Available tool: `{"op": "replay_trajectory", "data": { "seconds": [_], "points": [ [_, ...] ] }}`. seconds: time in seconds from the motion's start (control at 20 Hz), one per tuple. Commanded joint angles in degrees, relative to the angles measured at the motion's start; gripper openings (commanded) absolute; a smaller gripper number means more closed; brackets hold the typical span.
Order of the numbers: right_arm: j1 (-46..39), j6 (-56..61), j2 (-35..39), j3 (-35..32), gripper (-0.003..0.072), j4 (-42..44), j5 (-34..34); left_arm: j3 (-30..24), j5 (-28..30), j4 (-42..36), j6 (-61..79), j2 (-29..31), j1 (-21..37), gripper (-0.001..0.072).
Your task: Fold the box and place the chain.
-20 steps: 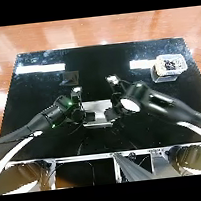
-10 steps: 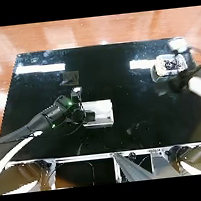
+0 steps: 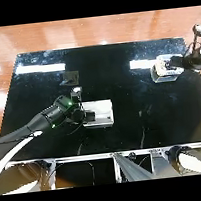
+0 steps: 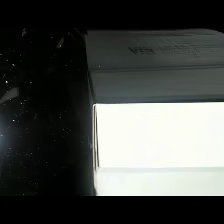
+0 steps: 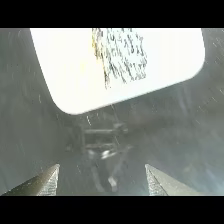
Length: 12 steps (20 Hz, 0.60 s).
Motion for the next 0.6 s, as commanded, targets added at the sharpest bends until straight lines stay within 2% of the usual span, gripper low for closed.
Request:
{"op": "replay_trajectory", "data": {
  "seconds": [0.0,0.1,0.2,0.3,0.55],
  "points": [
    [-2.5,8.2,-13.3,10.3,0.0607,3.6,0.1,0.1,0.1,0.0,0.0,0.0,0.0,0.0020],
    [-3.7,13.7,-18.6,15.4,0.0607,7.4,2.7,0.1,0.1,0.0,0.0,0.0,0.0,0.0020],
    [-5.6,16.3,-21.4,17.5,0.0608,13.8,2.3,0.1,0.1,0.0,0.1,0.0,0.0,0.0020],
    [-7.5,18.8,-22.5,17.5,0.0607,18.4,1.2,0.1,0.1,0.0,0.1,0.0,0.0,0.0020],
    [-8.1,25.0,-22.8,17.5,0.0607,21.4,-1.9,0.1,0.1,0.0,0.1,0.0,0.0,0.0021]
  ]
}}
